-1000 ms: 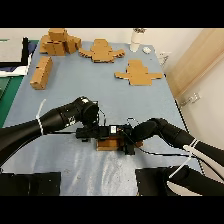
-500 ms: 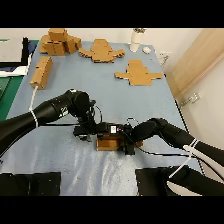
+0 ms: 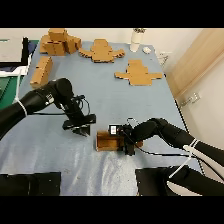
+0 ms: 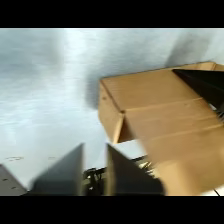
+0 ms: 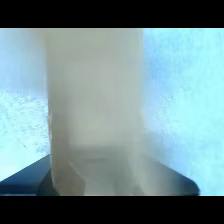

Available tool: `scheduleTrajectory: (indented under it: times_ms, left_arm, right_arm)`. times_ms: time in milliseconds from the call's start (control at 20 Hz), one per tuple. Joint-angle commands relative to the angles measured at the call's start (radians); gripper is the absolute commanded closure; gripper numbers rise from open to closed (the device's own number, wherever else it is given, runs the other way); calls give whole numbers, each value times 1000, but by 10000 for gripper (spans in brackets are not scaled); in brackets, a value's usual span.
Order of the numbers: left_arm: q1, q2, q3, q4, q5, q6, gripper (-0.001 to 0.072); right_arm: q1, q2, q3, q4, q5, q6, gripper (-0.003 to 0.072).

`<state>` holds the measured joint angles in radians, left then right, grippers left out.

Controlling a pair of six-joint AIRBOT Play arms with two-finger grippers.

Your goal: Fold the box.

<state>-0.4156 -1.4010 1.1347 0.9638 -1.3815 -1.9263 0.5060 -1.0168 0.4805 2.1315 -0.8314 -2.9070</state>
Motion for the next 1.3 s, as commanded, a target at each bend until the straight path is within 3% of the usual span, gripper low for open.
scheduleTrajectory:
  times_ms: [0, 200, 400, 550, 700, 750, 800, 900, 1000, 1250]
  left_arm:
    - [99, 1, 1, -10, -55, 206, 696]
    - [119, 19, -11, -26, -59, 718, 696]
    - [97, 115, -87, -31, 17, 917, 696]
    - [89, 220, -206, -53, 25, 1058, 696]
    - [166, 286, -376, -160, 150, 1344, 692]
    - [174, 290, -422, -202, 216, 1442, 445]
    - [172, 290, -465, -261, 301, 1569, 13]
    - [145, 289, -527, -407, 453, 1798, 19]
    - [99, 283, -541, -443, 562, 1936, 18]
    - [64, 221, -542, -394, 591, 2110, 18]
  right_arm:
    - [0, 0, 0, 0, 3, 0, 172]
    - [0, 0, 0, 0, 3, 0, 172]
    - [0, 0, 0, 0, 3, 0, 173]
    - [0, 0, 0, 0, 3, 0, 172]
    - [0, 0, 0, 0, 3, 0, 172]
    - [0, 0, 0, 0, 3, 0, 172]
    - [0, 0, 0, 0, 3, 0, 172]
    - [0, 0, 0, 0, 3, 0, 172]
    - [0, 0, 0, 0, 3, 0, 172]
    - [0, 0, 0, 0, 3, 0, 172]
